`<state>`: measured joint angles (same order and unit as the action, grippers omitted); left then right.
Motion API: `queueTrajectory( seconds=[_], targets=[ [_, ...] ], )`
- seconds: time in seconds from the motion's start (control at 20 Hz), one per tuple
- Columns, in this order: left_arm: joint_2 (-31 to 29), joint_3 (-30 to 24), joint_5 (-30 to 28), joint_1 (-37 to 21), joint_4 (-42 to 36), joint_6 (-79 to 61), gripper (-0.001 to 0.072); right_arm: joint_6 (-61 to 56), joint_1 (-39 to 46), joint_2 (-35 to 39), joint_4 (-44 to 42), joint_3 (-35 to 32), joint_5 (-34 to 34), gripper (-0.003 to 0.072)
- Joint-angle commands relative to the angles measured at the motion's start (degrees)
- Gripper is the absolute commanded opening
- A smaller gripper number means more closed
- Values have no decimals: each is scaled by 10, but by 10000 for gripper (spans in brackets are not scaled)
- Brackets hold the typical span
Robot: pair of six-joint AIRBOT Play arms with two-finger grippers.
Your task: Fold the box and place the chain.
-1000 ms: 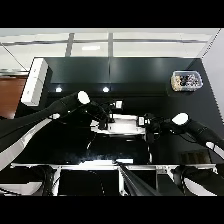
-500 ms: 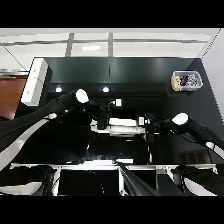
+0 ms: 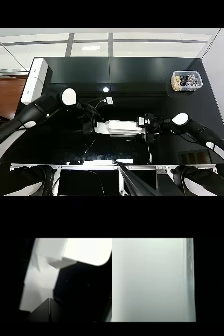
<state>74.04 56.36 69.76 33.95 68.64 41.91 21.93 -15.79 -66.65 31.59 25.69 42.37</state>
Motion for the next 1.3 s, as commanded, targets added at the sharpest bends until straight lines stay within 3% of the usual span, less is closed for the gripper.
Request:
queueTrajectory(
  seconds=[0.0, 0.15, 0.25, 0.45, 0.55, 0.95, 1.15, 1.25],
  targets=[
    [-12, -59, 4, 28, -84, 85, 23, 0, 0, 0, 0, 0, 0, 226],
    [-17, -90, -147, 51, -229, 80, 23, 0, 0, 0, 0, 0, 0, 226],
    [-19, -92, -263, 49, -280, 58, 23, 0, 0, 0, 0, 0, 0, 226],
    [-13, -92, -445, 21, -316, 29, 24, 0, 0, 0, 0, 0, 0, 226],
    [10, -89, -502, 16, -322, 35, 24, 0, 0, 0, 0, 0, 0, 226],
    [104, -73, -383, 15, -296, 35, 24, 0, 0, 0, 0, 0, -2, 226],
    [99, -64, -373, 13, -279, 35, 24, 0, 0, 0, 0, 0, -2, 226],
    [78, -40, -334, 4, -230, 39, 24, 0, 0, 0, 0, 0, -2, 226]
  ],
)
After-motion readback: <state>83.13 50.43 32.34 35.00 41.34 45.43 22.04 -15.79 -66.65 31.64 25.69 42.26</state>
